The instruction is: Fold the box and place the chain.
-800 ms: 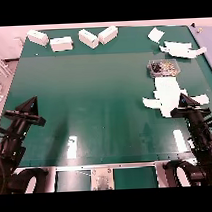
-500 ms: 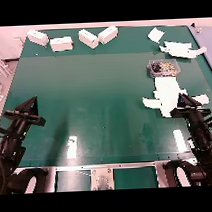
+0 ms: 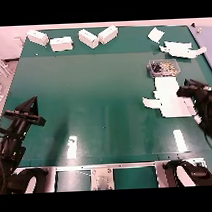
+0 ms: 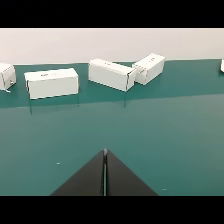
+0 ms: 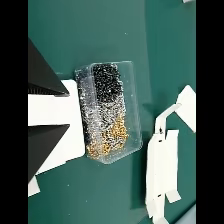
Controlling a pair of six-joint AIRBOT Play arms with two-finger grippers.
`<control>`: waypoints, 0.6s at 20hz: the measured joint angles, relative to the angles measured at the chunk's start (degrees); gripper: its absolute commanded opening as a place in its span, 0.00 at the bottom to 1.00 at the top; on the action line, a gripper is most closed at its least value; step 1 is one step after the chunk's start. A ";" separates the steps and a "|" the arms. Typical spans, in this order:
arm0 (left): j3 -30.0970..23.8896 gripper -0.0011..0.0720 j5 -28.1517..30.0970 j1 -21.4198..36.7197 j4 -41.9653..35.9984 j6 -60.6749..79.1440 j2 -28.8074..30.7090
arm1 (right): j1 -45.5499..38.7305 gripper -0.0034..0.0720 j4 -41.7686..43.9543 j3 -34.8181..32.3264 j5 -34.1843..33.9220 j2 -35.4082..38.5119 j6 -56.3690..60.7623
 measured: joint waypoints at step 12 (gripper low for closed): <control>0.00 0.04 0.00 0.00 0.00 0.00 0.00 | -33.88 0.45 -45.33 39.30 59.17 -37.13 37.92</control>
